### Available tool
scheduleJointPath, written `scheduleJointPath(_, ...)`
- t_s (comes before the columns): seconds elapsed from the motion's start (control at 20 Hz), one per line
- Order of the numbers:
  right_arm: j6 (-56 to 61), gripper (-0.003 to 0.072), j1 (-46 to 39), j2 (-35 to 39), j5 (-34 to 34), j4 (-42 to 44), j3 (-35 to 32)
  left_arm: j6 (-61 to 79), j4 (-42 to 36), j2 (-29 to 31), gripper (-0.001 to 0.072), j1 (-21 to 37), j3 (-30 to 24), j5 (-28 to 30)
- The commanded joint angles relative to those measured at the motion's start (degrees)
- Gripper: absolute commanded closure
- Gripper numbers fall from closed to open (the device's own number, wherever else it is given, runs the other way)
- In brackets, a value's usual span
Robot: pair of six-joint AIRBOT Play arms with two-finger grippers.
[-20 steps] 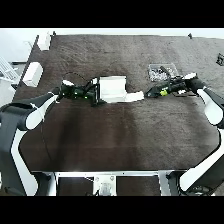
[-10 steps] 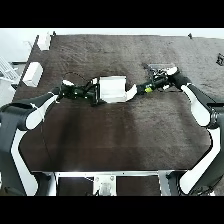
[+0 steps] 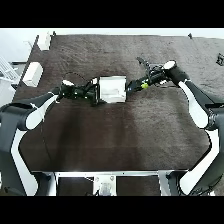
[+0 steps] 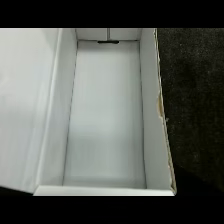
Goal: Fold the box and place the chain.
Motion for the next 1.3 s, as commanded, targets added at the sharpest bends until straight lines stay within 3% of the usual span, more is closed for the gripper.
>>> scheduleJointPath(0.0, 0.3, 0.0342, 0.2, 0.0, 0.2, -0.1, 0.2, 0.0, 0.0, 0.0, 0.0248, 0.0, 0.0, 0.0)
scheduleJointPath(0.2, 1.1, 0.0261, 1.4, 0.0, 0.1, -0.3, 0.2, 0.0, 0.0, 0.0, 0.0248, 0.0, 0.0, 0.0)
scheduleJointPath(0.55, 10.1, 0.0255, 4.6, 0.0, -0.5, -9.9, 0.6, 0.0, 0.0, 0.0, 0.0248, 0.0, 0.0, 0.0)
scheduleJointPath(0.85, 16.7, 0.0256, 7.1, 0.0, -0.5, -14.3, 4.7, 0.0, 0.0, 0.0, 0.0248, 0.0, 0.0, 0.0)
scheduleJointPath(1.25, 35.8, 0.0255, 15.3, 0.0, -0.7, -36.0, 9.1, 0.0, 0.0, 0.0, 0.0248, 0.0, 0.0, 0.0)
